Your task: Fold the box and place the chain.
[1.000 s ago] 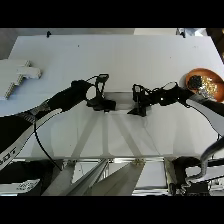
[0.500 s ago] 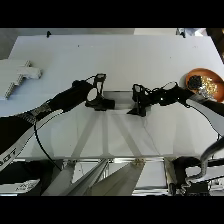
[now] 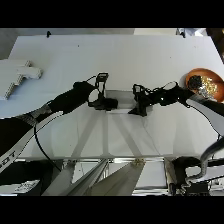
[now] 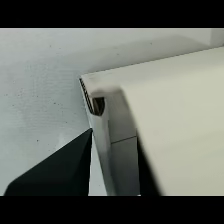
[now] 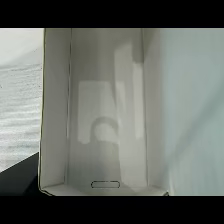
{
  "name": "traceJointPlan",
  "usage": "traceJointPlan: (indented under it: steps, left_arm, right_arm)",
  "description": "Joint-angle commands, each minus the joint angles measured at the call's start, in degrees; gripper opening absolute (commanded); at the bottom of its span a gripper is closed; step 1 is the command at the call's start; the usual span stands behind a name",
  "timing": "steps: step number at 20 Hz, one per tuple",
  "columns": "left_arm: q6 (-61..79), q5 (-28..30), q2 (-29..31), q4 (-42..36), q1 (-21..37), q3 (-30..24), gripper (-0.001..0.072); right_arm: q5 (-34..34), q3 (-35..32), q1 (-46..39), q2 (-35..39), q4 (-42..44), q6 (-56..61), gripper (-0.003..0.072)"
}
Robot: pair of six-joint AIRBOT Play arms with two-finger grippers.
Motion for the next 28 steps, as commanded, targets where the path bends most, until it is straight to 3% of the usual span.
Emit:
traceJointPlan:
  steps: [1, 6, 9, 13, 15, 18, 21, 24, 28]
  left_arm:
    - [0.1, -0.7, 1.9, -0.7, 1.1, 0.0, 0.0382]
    - [4.9, -4.2, 8.2, -0.7, 6.0, 0.0, 0.0404]
    - [14.6, -5.6, 12.0, -0.7, 9.7, -0.2, 0.0404]
    - [45.0, 5.7, 19.0, -1.5, 13.6, -5.5, 0.0395]
    - [65.7, 9.5, 21.1, -7.7, 16.1, -9.2, 0.0395]
    - [99.9, 3.6, 19.8, -25.6, 21.1, -11.5, 0.0411]
    - [128.6, -7.4, 16.0, -41.4, 25.7, -11.5, 0.0663]
    - [139.6, -11.7, 10.0, -50.7, 28.1, -11.5, 0.0700]
    - [145.3, -13.5, 2.0, -52.4, 28.7, -11.4, 0.0701]
  right_arm:
    - [0.2, 0.0, 0.0, 0.0, 0.0, 0.1, 0.0526]
    - [0.2, 0.0, 0.0, 0.0, 0.0, 0.1, 0.0526]
    - [0.2, 0.0, 0.0, 0.0, 0.0, 0.1, 0.0526]
    - [0.2, 0.0, 0.0, 0.0, 0.0, 0.1, 0.0526]
    - [0.2, 0.0, 0.0, 0.0, 0.0, 0.1, 0.0526]
    - [0.2, 0.0, 0.0, 0.0, 0.0, 0.1, 0.0526]
    - [0.3, 0.0, 0.0, 0.0, 0.0, 0.1, 0.0526]
    - [0.3, 0.0, 0.0, 0.0, 0.0, 0.1, 0.0526]
    - [0.3, 0.0, 0.0, 0.0, 0.0, 0.1, 0.0526]
